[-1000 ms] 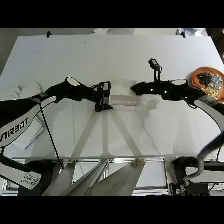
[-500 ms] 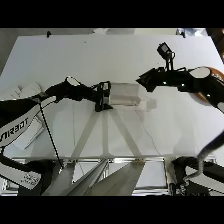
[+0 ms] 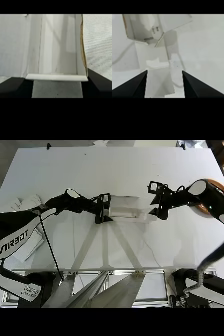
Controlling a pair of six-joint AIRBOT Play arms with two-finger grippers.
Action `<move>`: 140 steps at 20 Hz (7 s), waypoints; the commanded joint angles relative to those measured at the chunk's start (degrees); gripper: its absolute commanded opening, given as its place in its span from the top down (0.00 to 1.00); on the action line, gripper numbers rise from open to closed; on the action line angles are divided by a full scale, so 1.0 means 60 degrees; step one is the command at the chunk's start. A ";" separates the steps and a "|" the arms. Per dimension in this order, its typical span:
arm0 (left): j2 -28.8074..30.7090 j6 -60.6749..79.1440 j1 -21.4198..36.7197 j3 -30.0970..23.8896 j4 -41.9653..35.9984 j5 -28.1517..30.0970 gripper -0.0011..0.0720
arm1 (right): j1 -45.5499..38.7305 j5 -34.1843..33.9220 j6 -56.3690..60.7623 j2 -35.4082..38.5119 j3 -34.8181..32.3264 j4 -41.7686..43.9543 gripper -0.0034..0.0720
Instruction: Fold the box and place the chain.
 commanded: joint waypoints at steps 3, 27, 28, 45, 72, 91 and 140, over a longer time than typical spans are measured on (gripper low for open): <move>0.0000 0.0004 -0.0004 0.0004 0.0004 0.0004 0.96 | 0.0641 0.0026 -0.1439 -0.0685 0.0007 0.0168 0.32; 0.0000 0.0004 -0.0004 0.0004 0.0000 0.0004 0.96 | 0.1402 -0.1111 -0.1432 -0.1257 0.0007 0.1654 0.65; 0.0000 0.0004 -0.0004 0.0004 0.0004 0.0000 0.96 | 0.1402 -0.1104 -0.1428 -0.1311 0.0007 0.1712 0.54; 0.0000 0.0004 -0.0004 0.0004 0.0004 0.0004 0.96 | 0.1392 -0.1093 0.1122 -0.0525 0.0011 -0.0790 0.94; 0.0000 0.0004 -0.0004 0.0004 0.0004 0.0004 0.96 | -0.0823 -0.1293 0.5778 -0.1049 -0.2266 0.3548 0.95; 0.0000 0.0000 -0.0004 0.0004 0.0004 0.0004 0.96 | -0.0809 -0.0568 0.4051 -0.0554 -0.2259 0.6382 0.71; 0.0000 0.0004 -0.0004 0.0004 0.0000 0.0000 0.96 | 0.4182 -0.2022 1.6724 -0.1071 0.0860 -0.5227 0.42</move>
